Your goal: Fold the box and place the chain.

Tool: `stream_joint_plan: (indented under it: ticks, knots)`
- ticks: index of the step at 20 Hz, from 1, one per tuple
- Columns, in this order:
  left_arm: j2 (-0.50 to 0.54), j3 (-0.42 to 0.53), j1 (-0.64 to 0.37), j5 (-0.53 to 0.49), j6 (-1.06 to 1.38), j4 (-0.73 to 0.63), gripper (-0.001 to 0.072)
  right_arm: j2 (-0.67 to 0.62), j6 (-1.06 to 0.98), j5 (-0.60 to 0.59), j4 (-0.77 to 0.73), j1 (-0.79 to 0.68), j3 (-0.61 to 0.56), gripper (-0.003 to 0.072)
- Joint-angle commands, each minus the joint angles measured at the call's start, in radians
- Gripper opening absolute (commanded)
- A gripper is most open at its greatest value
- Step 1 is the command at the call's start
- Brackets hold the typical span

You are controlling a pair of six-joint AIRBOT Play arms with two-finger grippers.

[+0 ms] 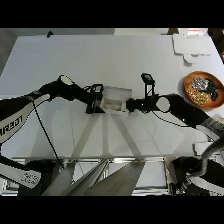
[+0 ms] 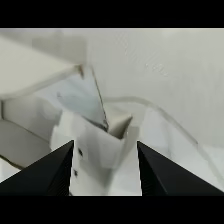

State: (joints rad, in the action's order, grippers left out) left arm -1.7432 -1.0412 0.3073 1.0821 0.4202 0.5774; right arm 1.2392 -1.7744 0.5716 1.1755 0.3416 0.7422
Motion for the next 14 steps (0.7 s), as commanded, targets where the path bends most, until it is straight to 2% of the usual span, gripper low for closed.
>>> stream_joint_plan:
  ticks: [1, 7, 14]
  knots:
    - [0.0, 0.0, 0.0, -0.001, 0.001, 0.0, 0.0375, 0.0, -0.08, 0.021, 0.014, 0.008, 0.057, 0.0433]
    - [0.0, 0.0, 0.0, -0.002, 0.001, 0.0, 0.0375, 0.024, -0.127, 0.198, 0.133, 0.019, 0.061, 0.0432]
    - [0.0, 0.0, 0.0, -0.001, 0.001, 0.0, 0.0375, 0.049, -0.193, 0.16, 0.175, 0.066, 0.062, 0.0428]
